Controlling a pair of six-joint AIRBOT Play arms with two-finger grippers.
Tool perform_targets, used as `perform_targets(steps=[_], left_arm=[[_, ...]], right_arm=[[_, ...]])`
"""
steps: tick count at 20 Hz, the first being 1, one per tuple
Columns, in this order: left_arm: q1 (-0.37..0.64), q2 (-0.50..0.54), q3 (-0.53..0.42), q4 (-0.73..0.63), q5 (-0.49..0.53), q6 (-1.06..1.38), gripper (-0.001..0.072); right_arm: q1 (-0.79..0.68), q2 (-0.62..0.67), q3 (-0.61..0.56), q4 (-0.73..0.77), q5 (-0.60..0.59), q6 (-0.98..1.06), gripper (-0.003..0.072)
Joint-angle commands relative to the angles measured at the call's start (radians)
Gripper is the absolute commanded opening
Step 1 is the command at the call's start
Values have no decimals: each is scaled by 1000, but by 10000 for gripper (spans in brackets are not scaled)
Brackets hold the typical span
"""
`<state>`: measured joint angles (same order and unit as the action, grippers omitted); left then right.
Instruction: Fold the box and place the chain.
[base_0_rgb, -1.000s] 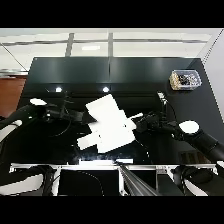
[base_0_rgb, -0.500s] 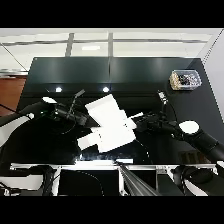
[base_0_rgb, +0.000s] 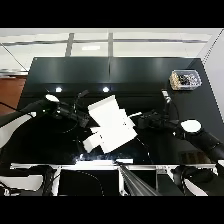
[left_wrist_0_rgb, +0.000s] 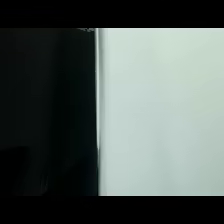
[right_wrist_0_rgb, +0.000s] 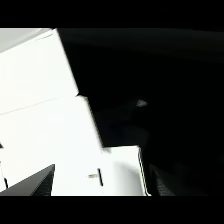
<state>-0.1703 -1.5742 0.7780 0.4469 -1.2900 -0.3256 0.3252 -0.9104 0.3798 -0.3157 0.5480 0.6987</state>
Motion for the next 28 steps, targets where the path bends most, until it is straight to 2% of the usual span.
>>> perform_targets(steps=[1, 3, 5, 6, 8, 10, 11, 12, 14, 16, 19, 22, 28], left_arm=[[-3, 0, 48, 21, -11, 4, 26], [-4, 2, 82, 27, -29, 10, 26], [-11, 2, 132, 108, -45, 70, 25], [-22, 5, 168, 146, -45, 74, 24], [-54, 25, 218, 147, -19, 84, 23], [-107, 72, 225, 165, 55, 150, 22], [-139, 98, 225, 216, 104, 182, 22], [-166, 121, 224, 255, 142, 197, 22], [-204, 163, 200, 240, 212, 242, 22], [-244, 185, 151, 259, 309, 303, 23], [-273, 164, 80, 308, 424, 303, 25], [-272, 155, 56, 308, 424, 299, 26], [-273, 151, 54, 313, 415, 300, 26]], right_arm=[[-152, 4, 42, -39, 163, 29, 702], [-307, 4, 128, -103, 343, 27, 702], [-436, 4, 219, -195, 425, 17, 701], [-489, 4, 261, -236, 416, 11, 701], [-588, 4, 323, -261, 314, 8, 700], [-656, 4, 355, -245, 211, 8, 699], [-674, 4, 358, -214, 212, 8, 700], [-675, 4, 357, -229, 265, -8, 700], [-631, 3, 355, -379, 401, -118, 702], [-565, 3, 322, -478, 416, -124, 710], [-453, -1, 259, -499, 407, -233, 709], [-319, -2, 193, -463, 391, -300, 709], [-90, -2, 84, -510, 353, -513, 708]])
